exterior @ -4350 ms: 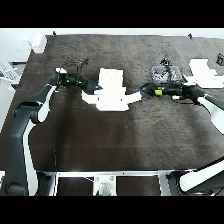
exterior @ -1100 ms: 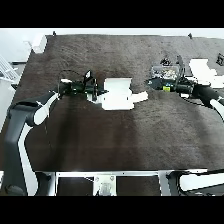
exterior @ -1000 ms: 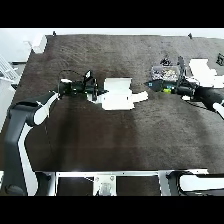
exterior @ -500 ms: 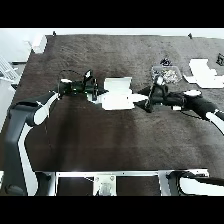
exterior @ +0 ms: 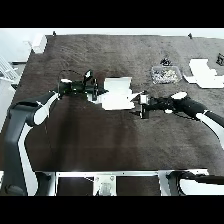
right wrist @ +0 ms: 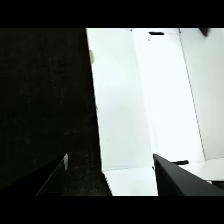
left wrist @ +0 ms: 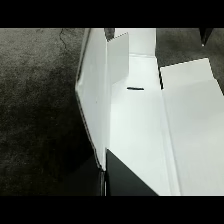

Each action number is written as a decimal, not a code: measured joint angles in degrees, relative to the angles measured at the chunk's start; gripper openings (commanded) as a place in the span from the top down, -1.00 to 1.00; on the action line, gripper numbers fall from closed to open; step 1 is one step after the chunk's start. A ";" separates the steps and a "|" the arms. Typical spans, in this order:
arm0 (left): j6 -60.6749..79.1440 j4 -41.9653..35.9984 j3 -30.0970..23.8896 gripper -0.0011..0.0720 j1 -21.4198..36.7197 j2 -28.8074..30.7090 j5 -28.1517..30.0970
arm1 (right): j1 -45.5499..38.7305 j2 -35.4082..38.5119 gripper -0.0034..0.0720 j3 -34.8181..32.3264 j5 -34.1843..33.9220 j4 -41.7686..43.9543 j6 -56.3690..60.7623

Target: Fold the box and place the chain.

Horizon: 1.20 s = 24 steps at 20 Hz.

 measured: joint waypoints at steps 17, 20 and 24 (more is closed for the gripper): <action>-0.02 0.02 0.00 0.91 0.00 0.00 -0.35 | 1.44 -3.87 -0.80 0.11 -8.79 5.86 -1.07; -0.04 0.02 0.00 0.91 0.00 0.00 -0.39 | 1.44 -3.96 -0.80 0.15 -9.51 6.27 -1.09; -0.04 0.00 0.00 0.91 0.02 0.00 -0.37 | 1.44 -3.98 -0.80 0.17 -10.49 7.21 -1.03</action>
